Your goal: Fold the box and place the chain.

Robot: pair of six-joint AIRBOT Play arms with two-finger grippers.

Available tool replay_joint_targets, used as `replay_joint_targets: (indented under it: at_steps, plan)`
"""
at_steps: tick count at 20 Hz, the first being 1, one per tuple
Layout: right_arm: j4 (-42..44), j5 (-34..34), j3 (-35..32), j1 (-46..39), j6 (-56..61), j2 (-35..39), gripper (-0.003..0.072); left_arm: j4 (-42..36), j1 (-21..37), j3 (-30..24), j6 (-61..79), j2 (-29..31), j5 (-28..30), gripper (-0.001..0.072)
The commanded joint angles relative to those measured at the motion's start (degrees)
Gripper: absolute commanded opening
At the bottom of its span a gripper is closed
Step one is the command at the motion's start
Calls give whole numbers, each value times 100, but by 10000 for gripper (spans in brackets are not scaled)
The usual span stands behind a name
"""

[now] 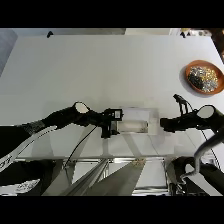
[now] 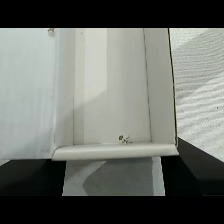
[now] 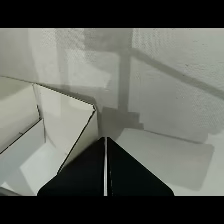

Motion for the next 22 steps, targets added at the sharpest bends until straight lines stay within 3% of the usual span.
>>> replay_joint_targets:
  at_steps: [1,5,8,10,12,15,22]
  plan:
    - [129,-155,-33,286,-66,-153,20,0,7,0,0,2,2,274]
    - [800,-52,-24,332,-507,-118,21,0,7,0,-2,2,0,274]
    - [817,72,-2,332,-507,153,28,0,7,0,0,2,2,274]
    - [870,166,-2,332,-503,326,120,0,7,0,-2,2,2,274]
    - [1106,328,-2,332,-509,380,138,0,7,0,-2,2,2,274]
    - [1255,544,-2,332,-509,402,242,0,7,0,0,2,2,274]
    - [1283,822,33,332,-483,568,267,0,7,0,-2,2,0,274]
